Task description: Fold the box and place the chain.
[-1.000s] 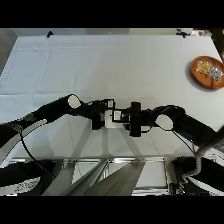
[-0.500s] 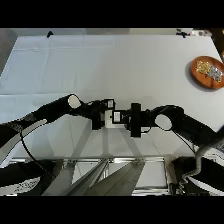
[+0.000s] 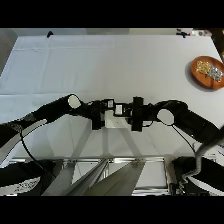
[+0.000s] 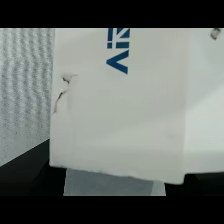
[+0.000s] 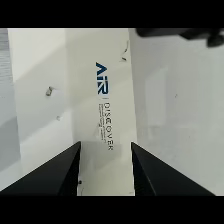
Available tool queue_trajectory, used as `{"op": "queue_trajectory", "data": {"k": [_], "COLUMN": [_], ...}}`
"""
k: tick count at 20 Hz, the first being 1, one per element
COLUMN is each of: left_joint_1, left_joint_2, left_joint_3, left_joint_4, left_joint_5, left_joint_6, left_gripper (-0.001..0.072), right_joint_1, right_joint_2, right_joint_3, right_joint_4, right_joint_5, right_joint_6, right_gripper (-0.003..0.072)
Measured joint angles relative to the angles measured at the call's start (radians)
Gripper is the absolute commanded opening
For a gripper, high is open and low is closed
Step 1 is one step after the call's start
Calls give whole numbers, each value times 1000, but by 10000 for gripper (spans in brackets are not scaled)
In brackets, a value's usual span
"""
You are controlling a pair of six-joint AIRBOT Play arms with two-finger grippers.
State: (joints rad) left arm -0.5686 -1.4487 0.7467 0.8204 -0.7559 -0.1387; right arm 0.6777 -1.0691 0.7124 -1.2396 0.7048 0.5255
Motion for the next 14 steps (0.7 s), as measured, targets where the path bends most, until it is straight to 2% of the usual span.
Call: {"op": "queue_trajectory", "data": {"k": [3,7,9,14], "left_joint_1": [0,0,0,0], "left_joint_2": [0,0,0,0], "left_joint_3": [0,0,0,0], "left_joint_4": [0,0,0,0], "left_joint_5": [0,0,0,0], "left_joint_6": [0,0,0,0], "left_gripper": [135,135,135,135], "right_joint_1": [-4,-6,-7,-17], "right_joint_2": [0,0,0,-13], "right_joint_3": [8,36,64,124], "right_joint_4": [14,32,35,40], "right_joint_5": [40,177,233,274], "right_joint_6": [-3,-54,-73,-94], "right_gripper": [319,324,352,351]}}
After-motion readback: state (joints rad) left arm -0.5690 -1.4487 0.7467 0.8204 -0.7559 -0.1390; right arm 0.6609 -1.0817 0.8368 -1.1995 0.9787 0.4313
